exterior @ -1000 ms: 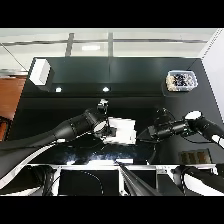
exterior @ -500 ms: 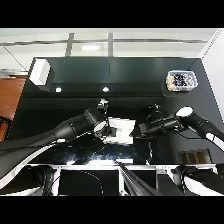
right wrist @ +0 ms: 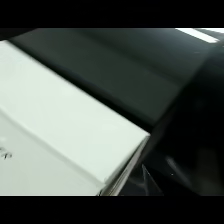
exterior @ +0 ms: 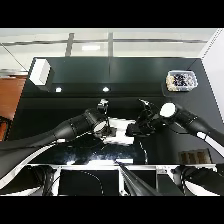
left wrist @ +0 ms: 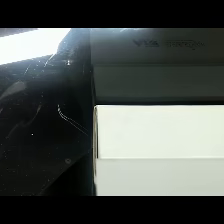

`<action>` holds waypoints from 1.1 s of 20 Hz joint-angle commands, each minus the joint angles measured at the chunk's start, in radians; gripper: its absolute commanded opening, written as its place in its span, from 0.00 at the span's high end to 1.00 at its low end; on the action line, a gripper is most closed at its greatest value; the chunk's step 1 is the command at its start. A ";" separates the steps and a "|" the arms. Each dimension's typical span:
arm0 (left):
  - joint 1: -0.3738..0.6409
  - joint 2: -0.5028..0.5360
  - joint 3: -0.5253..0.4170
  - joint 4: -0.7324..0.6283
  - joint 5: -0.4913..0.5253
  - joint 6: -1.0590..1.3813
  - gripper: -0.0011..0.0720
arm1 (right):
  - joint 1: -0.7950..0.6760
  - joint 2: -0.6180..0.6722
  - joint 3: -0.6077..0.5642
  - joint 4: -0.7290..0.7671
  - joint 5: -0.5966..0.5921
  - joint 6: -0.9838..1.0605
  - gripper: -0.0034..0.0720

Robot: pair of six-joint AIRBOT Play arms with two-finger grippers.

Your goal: Fold the box and place the chain.

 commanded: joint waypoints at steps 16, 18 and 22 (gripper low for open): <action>0.000 0.000 0.000 0.000 0.021 0.000 0.94 | 0.355 -0.034 0.119 -0.601 -0.010 0.920 0.56; 0.000 0.000 0.000 0.000 0.020 0.000 0.94 | 0.358 -0.052 0.119 -0.595 -0.007 0.921 0.56; 0.000 0.000 0.000 0.000 0.020 0.000 0.94 | 0.357 -0.068 0.119 -0.595 -0.008 0.919 0.84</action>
